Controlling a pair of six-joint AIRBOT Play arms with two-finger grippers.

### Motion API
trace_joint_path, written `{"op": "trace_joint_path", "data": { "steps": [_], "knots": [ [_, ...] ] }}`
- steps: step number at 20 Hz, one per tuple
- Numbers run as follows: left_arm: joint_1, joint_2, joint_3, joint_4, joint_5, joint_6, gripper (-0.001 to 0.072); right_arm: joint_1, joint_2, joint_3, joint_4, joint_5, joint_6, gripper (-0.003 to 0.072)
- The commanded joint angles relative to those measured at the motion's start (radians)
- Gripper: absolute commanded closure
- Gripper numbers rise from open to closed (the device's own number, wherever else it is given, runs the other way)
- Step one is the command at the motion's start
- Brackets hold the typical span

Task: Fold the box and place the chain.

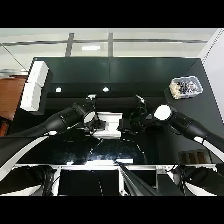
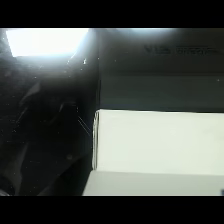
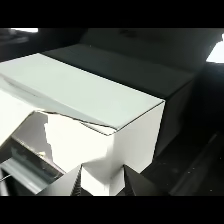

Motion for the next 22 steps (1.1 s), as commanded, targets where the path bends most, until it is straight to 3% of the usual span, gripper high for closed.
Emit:
{"op": "trace_joint_path", "data": {
  "steps": [1, 6, 12, 22],
  "knots": [
    [-0.001, -0.001, 0.000, -0.005, 0.005, 0.003, 0.0679, 0.042, -0.001, 0.026, -0.138, -0.014, 0.143, 0.0370],
    [-0.001, -0.001, 0.000, -0.005, 0.005, 0.003, 0.0679, 0.062, -0.001, 0.046, -0.203, 0.006, 0.197, 0.0371],
    [-0.001, -0.001, 0.000, -0.006, 0.005, 0.003, 0.0680, 0.133, -0.015, 0.143, -0.478, 0.084, 0.428, 0.0371],
    [-0.001, -0.001, 0.000, -0.005, 0.008, 0.003, 0.0679, 0.264, -0.142, 0.300, -0.649, 0.201, 0.655, 0.0376]
  ]
}}
